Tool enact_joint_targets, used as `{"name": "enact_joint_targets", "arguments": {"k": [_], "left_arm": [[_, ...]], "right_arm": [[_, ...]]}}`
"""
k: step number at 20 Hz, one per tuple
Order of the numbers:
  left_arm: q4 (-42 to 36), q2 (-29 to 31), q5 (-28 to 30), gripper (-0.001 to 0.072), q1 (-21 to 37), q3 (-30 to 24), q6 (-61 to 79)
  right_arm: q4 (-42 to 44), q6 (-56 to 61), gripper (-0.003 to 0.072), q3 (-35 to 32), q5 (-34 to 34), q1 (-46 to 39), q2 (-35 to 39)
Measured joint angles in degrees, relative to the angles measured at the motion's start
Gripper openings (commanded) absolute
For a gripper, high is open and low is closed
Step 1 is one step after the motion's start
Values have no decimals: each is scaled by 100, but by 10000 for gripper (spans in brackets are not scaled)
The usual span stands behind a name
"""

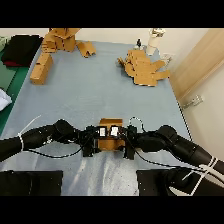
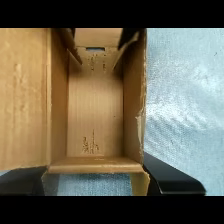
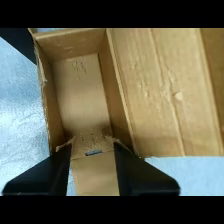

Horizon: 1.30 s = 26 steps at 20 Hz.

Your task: Fold the box.

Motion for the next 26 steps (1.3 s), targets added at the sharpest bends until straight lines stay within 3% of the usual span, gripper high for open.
{"name": "enact_joint_targets", "arguments": {"k": [8,9,10,11,12,13,16,17,21,23,26], "left_arm": [[0,0,0,521,0,0,0],[0,0,0,521,0,0,0],[0,0,0,521,0,0,0],[-2,0,0,521,0,0,0],[-2,0,0,521,0,0,2],[-4,0,-9,521,0,0,0],[-7,0,7,521,4,0,-7],[-7,0,2,521,4,0,-7],[-4,0,2,520,4,2,-4],[-4,0,2,521,4,0,-4],[-4,0,2,520,4,2,-2]], "right_arm": [[85,-44,518,0,9,-2,-63],[68,-42,482,0,-9,-2,-63],[33,-31,266,2,-57,-2,-61],[-63,63,136,17,-173,-2,-52],[-229,223,135,48,-389,0,-44],[-501,505,83,98,-586,0,-20],[-1731,1882,72,278,-1231,-2,125],[-2282,2514,5,337,-1473,-11,210],[-3694,4621,6,455,-2507,-448,463],[-3698,5261,5,415,-2798,-953,498],[-2955,5724,5,227,-2677,-1679,507]]}}
